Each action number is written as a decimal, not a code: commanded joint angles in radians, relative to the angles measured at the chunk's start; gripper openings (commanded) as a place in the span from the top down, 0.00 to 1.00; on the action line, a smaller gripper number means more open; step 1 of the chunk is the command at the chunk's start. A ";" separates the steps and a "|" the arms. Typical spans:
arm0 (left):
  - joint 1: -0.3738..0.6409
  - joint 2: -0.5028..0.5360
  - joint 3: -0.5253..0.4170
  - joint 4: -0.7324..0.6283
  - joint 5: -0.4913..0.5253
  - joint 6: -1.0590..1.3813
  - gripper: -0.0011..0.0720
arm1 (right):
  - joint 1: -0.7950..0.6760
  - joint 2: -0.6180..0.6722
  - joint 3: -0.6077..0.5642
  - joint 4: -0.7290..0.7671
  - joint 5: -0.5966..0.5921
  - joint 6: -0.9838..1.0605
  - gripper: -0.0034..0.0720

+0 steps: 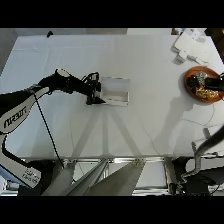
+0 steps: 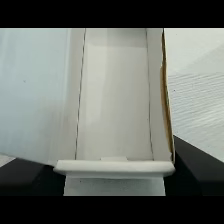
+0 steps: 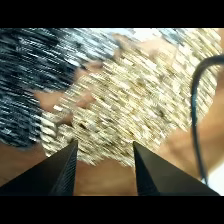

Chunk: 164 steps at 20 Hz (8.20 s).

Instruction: Fold the box and place the chain.

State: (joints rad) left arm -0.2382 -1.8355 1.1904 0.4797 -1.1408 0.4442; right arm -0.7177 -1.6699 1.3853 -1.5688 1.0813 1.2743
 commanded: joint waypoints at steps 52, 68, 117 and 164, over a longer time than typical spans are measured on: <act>0.000 0.000 0.000 0.000 0.000 0.000 0.39 | 0.715 0.318 0.000 0.258 0.261 0.035 0.95; 0.000 0.000 0.000 0.000 0.000 0.000 0.39 | 1.143 0.315 0.000 0.372 -0.019 -0.011 0.95; 0.000 0.000 0.000 0.000 0.000 0.000 0.39 | 0.574 0.063 -0.104 0.241 0.033 -1.079 0.31; 0.000 0.000 0.000 0.000 0.000 0.000 0.39 | 1.123 0.322 -0.175 0.392 -0.301 -0.428 0.95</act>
State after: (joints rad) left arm -0.2382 -1.8355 1.1904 0.4797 -1.1408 0.4442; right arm 0.3485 -1.3518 1.1988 -1.2144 0.9058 0.7784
